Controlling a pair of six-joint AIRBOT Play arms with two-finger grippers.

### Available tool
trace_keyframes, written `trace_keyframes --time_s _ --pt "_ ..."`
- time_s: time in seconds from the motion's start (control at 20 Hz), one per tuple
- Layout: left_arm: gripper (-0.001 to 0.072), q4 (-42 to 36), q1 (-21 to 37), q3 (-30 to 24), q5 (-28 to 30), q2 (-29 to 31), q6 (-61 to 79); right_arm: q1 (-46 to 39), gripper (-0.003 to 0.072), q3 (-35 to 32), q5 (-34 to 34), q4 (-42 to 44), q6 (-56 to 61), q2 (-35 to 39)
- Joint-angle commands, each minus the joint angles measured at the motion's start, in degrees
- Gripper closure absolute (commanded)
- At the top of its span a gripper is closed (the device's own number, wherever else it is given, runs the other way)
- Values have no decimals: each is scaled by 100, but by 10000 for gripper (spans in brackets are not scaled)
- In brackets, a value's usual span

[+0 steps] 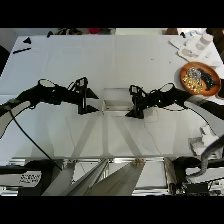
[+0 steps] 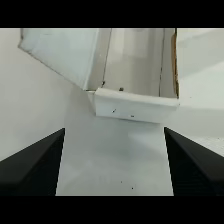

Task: Fold the box and place the chain.

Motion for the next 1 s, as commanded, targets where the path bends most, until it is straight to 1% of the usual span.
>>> trace_keyframes --time_s 0.0,0.1,0.25,0.55,0.95 --pt "12 -461 28 2 -400 -358 907 4 132 -2 2 0 0 0" --pt "11 -573 96 44 -498 -413 918 4 132 -2 2 0 0 0" --pt "11 -520 35 92 -505 -428 916 4 132 -2 2 0 0 0" --pt "11 -264 -101 118 -507 -428 935 4 132 -2 2 0 0 0" --pt "13 -354 -433 160 -122 -428 905 4 132 -2 2 0 0 0"
